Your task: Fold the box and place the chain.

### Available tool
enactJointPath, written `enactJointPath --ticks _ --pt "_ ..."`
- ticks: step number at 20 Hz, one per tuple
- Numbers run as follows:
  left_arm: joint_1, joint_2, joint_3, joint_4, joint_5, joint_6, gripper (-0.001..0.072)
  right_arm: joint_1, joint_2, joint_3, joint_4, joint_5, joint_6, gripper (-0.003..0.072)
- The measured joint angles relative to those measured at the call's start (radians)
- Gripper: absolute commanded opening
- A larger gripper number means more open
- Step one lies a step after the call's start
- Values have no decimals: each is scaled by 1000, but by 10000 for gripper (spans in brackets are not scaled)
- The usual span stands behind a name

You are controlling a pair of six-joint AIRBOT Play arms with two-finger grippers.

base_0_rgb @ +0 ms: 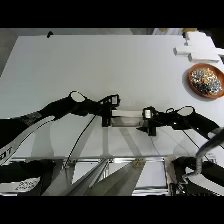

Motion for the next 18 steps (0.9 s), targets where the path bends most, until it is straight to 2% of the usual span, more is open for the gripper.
enactJointPath --ticks 3,4,5,6,11,13,16,18 --pt "0 0 0 2 -1 0 9 -5 0 0 -6 -2 -2 321" --pt "0 0 0 2 -1 0 9 -6 0 0 -8 -1 -2 352" --pt "0 0 0 2 -1 0 9 -5 0 0 -9 -1 -2 437" --pt "0 0 0 3 -3 0 9 -2 0 0 -9 -2 -2 481" --pt "0 0 0 4 -3 0 9 23 0 0 6 -5 -2 484" --pt "0 0 0 4 -3 0 9 26 0 0 13 -2 -2 587" --pt "0 0 0 3 -3 0 9 29 0 0 18 6 -2 588" --pt "1 0 0 3 -4 0 9 30 0 0 21 13 -2 638"
